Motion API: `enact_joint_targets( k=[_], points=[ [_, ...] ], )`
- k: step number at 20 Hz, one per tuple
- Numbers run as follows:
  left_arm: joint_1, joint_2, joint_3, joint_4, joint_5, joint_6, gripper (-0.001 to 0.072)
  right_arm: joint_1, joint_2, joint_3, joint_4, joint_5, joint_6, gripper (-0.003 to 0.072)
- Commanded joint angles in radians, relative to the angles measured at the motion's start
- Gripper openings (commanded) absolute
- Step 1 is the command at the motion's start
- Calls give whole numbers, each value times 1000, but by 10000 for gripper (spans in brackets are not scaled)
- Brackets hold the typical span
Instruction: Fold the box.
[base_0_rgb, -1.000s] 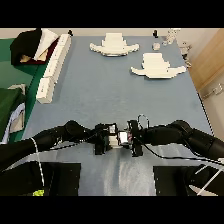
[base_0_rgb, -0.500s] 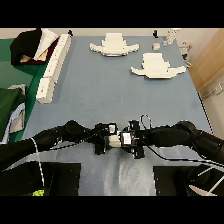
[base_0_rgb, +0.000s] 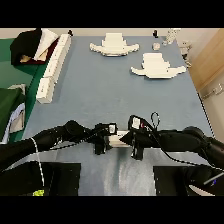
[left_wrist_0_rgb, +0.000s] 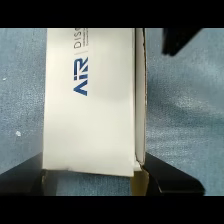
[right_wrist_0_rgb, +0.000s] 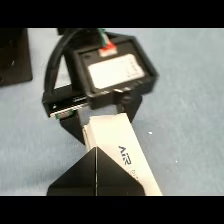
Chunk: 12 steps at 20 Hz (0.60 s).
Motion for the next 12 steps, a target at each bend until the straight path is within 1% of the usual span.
enact_joint_targets(
  k=[1,4,6,8,12],
  points=[
    [1,0,1,0,0,0,521,34,74,-124,96,224,98,2],
    [1,0,1,0,0,0,520,99,145,-228,96,379,190,2],
    [1,0,1,0,0,0,520,147,154,-270,90,455,229,2],
    [1,0,1,0,0,0,520,164,133,-290,89,486,235,3],
    [1,0,1,0,0,0,520,164,57,-293,88,503,235,2]
  ],
)
